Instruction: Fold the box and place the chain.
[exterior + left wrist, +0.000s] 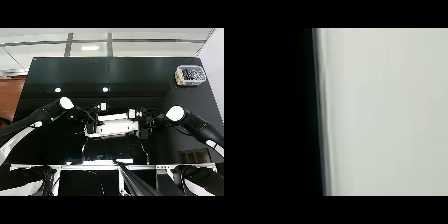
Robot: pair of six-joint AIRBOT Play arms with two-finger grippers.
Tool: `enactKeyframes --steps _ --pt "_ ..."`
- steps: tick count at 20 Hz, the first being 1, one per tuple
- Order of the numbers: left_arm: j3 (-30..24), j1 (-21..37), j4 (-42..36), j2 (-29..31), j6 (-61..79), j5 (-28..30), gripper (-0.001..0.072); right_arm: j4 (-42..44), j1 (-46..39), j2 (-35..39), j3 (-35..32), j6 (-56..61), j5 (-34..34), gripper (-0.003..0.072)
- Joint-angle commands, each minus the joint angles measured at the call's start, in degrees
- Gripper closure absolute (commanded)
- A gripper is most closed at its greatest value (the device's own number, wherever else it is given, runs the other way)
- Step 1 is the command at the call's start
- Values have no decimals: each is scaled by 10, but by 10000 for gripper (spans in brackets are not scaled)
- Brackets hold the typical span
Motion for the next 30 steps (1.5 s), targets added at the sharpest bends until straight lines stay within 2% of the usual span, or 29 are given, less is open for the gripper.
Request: enactKeyframes --steps 1,6,9,11,15,18,24,26,30 --pt "0 0 0 0 1 0 680 11 -12 0 6 -1 -8 38" --pt "0 0 0 0 1 0 680 17 -35 -3 5 -2 -38 38" --pt "0 0 0 0 1 0 680 26 -2 -21 2 -37 1 37" --pt "0 0 1 0 1 0 680 30 12 -33 -3 -75 -8 37" --pt "0 0 1 0 1 0 680 96 3 -41 -3 -132 -20 37" --pt "2 0 1 0 1 0 680 97 3 -47 -5 -132 1 38" --pt "2 0 1 0 1 0 680 95 3 -77 -13 -142 -5 38" --pt "2 0 1 0 1 0 680 86 2 -83 -13 -151 -5 138" --pt "2 0 1 0 1 0 680 84 -19 -93 -13 -152 -2 134"
